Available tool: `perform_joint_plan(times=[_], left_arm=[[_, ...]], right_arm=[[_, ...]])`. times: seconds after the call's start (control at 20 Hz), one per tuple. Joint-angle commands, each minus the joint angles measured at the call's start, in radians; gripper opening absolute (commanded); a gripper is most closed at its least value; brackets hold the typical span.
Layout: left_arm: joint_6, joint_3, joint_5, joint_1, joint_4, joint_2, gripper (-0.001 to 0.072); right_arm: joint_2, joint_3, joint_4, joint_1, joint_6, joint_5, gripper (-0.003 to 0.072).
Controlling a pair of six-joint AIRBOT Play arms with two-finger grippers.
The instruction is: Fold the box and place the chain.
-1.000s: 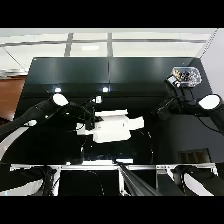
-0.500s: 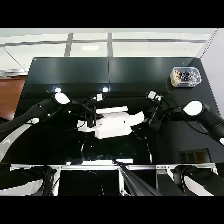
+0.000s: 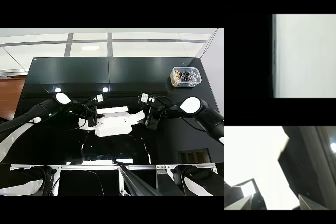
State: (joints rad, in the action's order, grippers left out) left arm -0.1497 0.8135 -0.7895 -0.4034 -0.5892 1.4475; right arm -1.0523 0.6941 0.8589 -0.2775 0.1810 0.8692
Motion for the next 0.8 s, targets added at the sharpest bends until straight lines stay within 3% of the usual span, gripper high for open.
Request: perform_joint_plan(times=[0.0, 0.75], left_arm=[[-0.049, 0.001, 0.001, -0.02, 0.031, 0.026, 0.0025], [-0.048, 0.003, 0.0, -0.039, 0.023, 0.027, 0.0026]], right_arm=[[-0.001, 0.009, -0.002, -0.047, -0.006, 0.026, 0.0691], [-0.063, -0.079, 0.08, -0.101, -0.007, -0.006, 0.0691]])
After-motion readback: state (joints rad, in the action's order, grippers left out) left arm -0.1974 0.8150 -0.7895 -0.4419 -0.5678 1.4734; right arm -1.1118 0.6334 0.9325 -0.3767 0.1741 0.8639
